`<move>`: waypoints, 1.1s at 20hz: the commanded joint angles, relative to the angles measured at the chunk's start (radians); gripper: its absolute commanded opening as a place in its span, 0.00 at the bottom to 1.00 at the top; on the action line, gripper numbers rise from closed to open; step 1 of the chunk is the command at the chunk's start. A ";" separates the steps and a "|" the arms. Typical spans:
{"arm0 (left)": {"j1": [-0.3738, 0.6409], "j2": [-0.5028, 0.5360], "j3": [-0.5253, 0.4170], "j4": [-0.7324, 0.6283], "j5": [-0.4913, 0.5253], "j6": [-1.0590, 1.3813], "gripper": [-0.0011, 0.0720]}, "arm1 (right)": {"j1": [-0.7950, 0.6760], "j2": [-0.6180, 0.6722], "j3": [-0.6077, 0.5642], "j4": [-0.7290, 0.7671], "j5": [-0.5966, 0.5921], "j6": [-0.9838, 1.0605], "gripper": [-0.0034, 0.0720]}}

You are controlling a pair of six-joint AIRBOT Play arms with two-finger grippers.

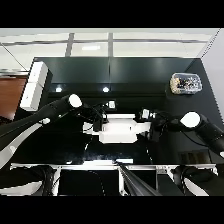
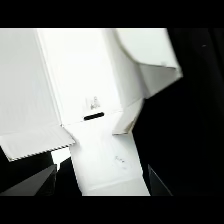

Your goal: Fold the box and place the chain.

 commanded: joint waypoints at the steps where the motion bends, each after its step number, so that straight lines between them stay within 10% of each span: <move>1: -0.001 -0.013 0.000 0.003 0.005 0.013 0.06 | 0.047 -0.032 -0.018 -0.016 -0.035 -0.051 0.90; 22: -0.001 -0.018 0.000 0.005 0.005 0.013 0.06 | 0.135 -0.080 -0.032 0.171 -0.038 -0.046 0.90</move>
